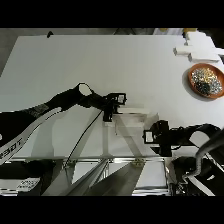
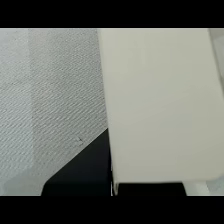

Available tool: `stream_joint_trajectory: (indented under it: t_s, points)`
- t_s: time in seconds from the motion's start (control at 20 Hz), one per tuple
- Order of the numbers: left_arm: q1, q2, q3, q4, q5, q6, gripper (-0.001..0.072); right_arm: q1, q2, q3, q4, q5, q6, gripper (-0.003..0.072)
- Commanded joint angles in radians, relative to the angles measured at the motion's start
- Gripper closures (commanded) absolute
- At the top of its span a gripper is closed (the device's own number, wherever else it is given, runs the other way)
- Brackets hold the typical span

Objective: Fold the box and place the chain.

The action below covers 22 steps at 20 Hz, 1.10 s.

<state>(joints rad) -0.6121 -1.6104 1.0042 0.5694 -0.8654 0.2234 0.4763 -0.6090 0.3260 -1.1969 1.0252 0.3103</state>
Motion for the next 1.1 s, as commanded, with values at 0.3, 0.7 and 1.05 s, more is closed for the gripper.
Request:
stream_joint_trajectory:
  t_s: [0.3, 0.7, 1.05]
  points:
    - [-0.001, -0.001, -0.001, 0.0, 0.0, 0.0, 0.0698, 0.053, -0.033, -0.084, -0.026, -0.342, -0.092, -0.0008]
    - [-0.001, -0.001, -0.001, 0.0, 0.0, 0.0, 0.0698, -0.043, -0.062, -0.047, 0.154, -0.383, -0.155, -0.0008]
    - [-0.001, -0.001, -0.001, 0.0, 0.0, 0.0, 0.0698, -0.178, -0.142, 0.064, 0.156, -0.217, -0.164, -0.0008]
